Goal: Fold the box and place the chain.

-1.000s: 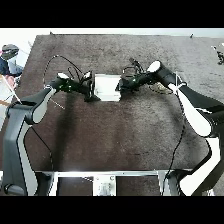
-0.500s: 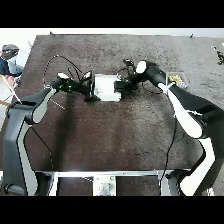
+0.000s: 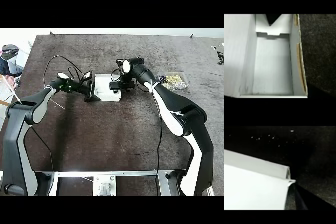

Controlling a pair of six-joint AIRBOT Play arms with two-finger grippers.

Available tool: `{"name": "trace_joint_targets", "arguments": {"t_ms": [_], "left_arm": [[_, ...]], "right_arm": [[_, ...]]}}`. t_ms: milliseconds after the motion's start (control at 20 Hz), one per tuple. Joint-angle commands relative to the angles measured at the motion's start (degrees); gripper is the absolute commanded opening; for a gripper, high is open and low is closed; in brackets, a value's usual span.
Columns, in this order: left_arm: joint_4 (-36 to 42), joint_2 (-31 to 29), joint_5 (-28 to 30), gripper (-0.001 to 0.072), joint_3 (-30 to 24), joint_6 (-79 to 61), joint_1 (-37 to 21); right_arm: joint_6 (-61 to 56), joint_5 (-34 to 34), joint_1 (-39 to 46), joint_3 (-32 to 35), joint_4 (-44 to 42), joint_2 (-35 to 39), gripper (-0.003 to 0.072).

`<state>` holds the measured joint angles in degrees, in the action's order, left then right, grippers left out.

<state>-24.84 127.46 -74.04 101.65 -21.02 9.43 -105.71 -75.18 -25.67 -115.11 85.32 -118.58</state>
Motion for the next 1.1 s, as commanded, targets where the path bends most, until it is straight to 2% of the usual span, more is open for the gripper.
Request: {"name": "trace_joint_targets", "arguments": {"t_ms": [0, 200, 250, 300, 800, 1000, 1050], "left_arm": [[0.0, 0.0, 0.0, 0.0455, 0.0, 0.0, 0.0], [0.0, 0.0, 0.1, 0.0455, 0.0, 0.0, 0.0], [0.0, 0.0, 0.1, 0.0455, 0.0, 0.0, 0.0], [0.0, 0.0, 0.1, 0.0455, 0.0, 0.0, 0.0], [0.0, 0.0, 0.1, 0.0455, 0.0, 0.0, 0.0], [0.0, 0.0, 0.1, 0.0455, 0.0, 0.0, 0.0], [0.0, 0.0, 0.1, 0.0455, 0.0, 0.0, 0.0]], "right_arm": [[-5.6, -1.5, -0.6, -1.1, 4.9, -1.0, 0.046], [-6.7, -0.2, -0.9, -1.0, 5.2, -1.6, 0.0458], [-7.1, 0.1, -1.0, -1.0, 5.1, -1.8, 0.0345], [-8.0, 0.2, -1.1, -1.0, 5.1, -2.0, 0.0324], [-9.5, 0.2, -1.9, -1.0, 5.2, -4.0, 0.0323], [-11.2, 0.4, -2.5, -1.0, 7.9, -4.0, 0.0321], [-11.2, 0.5, -2.6, -1.0, 7.9, -4.0, 0.0192]]}}
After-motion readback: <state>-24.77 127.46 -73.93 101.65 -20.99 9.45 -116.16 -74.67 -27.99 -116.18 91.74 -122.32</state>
